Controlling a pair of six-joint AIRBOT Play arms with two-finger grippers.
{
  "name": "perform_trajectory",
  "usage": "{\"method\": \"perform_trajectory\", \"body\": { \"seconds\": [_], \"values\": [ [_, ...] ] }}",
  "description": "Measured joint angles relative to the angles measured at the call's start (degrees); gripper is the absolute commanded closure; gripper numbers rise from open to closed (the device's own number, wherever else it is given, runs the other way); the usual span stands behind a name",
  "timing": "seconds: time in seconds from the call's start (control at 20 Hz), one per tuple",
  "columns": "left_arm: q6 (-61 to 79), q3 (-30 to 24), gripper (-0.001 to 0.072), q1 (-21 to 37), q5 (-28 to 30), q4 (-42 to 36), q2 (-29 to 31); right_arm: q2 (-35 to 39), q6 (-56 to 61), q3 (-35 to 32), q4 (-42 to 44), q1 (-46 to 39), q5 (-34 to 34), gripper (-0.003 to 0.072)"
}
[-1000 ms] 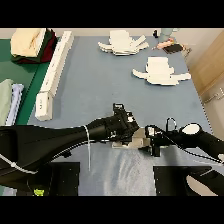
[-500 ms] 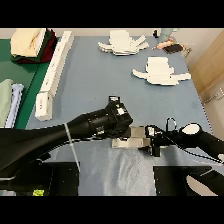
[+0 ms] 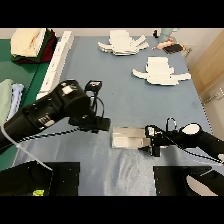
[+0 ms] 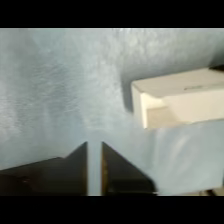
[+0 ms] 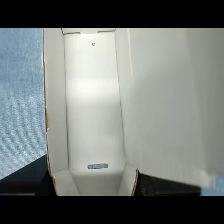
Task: Fold the box.
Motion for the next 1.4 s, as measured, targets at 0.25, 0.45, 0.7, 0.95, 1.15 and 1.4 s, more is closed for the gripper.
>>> {"method": "perform_trajectory", "body": {
  "seconds": [0.25, 0.45, 0.7, 0.95, 1.15, 1.4],
  "values": [
    [41.94, -16.20, 0.0404, 12.26, 7.32, -14.36, 7.02, 0.00, 0.00, 0.00, 0.00, -0.02, 0.00, 0.0228],
    [78.07, -27.56, 0.0009, 18.86, 21.38, -28.33, 7.69, 0.00, -0.02, 0.00, 0.00, 0.00, 0.00, 0.0228],
    [109.13, -34.38, 0.0009, 21.22, 35.98, -43.08, 4.46, 0.00, 0.00, 0.00, 0.00, 0.00, 0.00, 0.0228],
    [130.25, -35.87, 0.0009, 20.06, 40.15, -54.23, -1.27, 0.00, -0.02, 0.00, 0.00, 0.00, 0.00, 0.0228],
    [137.06, -36.15, 0.0009, 16.63, 42.10, -59.45, -3.63, 0.00, -0.02, 0.00, 0.00, -0.02, 0.00, 0.0228],
    [139.12, -36.11, 0.0009, 12.74, 46.73, -62.88, -6.25, 0.00, -0.02, 0.00, 0.00, 0.00, 0.00, 0.0228]
  ]
}}
